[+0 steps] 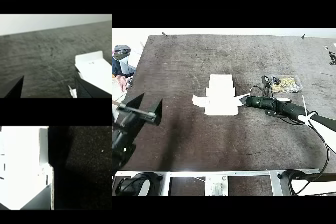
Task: Fold the box and place the chain.
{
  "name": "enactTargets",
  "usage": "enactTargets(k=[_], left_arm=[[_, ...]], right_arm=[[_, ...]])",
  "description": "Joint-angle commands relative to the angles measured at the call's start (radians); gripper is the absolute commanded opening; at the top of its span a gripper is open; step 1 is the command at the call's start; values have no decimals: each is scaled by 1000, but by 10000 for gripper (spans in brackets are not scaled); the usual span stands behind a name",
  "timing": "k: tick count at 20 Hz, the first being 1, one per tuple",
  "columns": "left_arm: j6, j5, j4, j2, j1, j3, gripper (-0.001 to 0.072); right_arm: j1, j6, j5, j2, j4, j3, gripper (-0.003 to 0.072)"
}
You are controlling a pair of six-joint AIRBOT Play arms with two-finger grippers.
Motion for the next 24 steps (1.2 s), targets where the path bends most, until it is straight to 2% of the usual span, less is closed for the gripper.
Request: enactTargets(k=[1, 4, 6, 9, 11, 14, 16, 18, 22, 24], left_arm=[[-2, -106, -17, -299, 0, 158, 699], [-37, -293, -16, -627, 0, 352, 699], [-63, -406, -15, -832, 0, 494, 699], [-110, -573, 12, -1085, 0, 721, 699], [-207, -646, 115, -1218, -11, 886, 699], [-397, -676, 384, -1356, -64, 1117, 699], [-488, -675, 507, -1421, -96, 1231, 699], [-547, -720, 558, -1482, -105, 1324, 699], [-602, -885, 563, -1606, -105, 1467, 699], [-658, -895, 602, -1660, -105, 1529, 699]], right_arm=[[2, -56, -3, -2, 11, 1, 11], [3, -115, -3, -2, 19, 0, 11], [3, -219, -3, -2, 96, -6, 10], [3, -419, 46, -1, 309, -48, 10], [6, -441, 49, -1, 336, -63, 10], [6, -462, 50, -1, 344, -66, 10], [6, -480, 50, -1, 348, -66, 11], [6, -484, 50, -1, 347, -66, 10], [6, -489, 50, -1, 346, -66, 11], [6, -492, 50, -1, 343, -66, 11]])
